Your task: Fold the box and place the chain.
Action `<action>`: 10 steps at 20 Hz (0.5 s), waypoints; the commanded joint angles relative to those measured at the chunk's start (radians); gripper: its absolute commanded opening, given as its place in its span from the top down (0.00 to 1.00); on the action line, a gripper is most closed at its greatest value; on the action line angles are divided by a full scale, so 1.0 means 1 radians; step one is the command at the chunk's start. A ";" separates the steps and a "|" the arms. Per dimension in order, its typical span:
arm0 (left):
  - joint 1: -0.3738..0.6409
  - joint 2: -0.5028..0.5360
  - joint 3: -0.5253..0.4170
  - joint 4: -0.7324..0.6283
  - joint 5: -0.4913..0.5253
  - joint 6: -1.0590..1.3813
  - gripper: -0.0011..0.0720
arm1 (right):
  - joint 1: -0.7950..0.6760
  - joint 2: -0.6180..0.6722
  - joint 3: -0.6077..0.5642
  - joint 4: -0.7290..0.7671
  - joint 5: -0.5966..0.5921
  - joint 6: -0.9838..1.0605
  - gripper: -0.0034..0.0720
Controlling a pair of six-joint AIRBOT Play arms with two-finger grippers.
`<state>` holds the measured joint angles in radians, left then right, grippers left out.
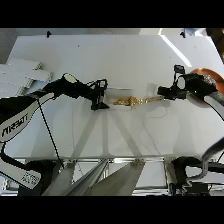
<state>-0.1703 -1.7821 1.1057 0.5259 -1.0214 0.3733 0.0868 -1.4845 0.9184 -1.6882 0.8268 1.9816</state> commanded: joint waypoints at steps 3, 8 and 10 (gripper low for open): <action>0.000 0.001 0.000 0.000 0.000 0.000 0.51 | 0.068 0.032 0.000 -0.001 -0.009 -0.056 0.94; 0.000 0.001 0.000 0.000 0.000 0.000 0.51 | 0.192 0.163 0.000 0.001 -0.008 -0.109 0.94; 0.001 0.001 0.000 0.000 0.001 0.000 0.51 | 0.250 0.213 0.000 0.006 -0.006 -0.109 0.94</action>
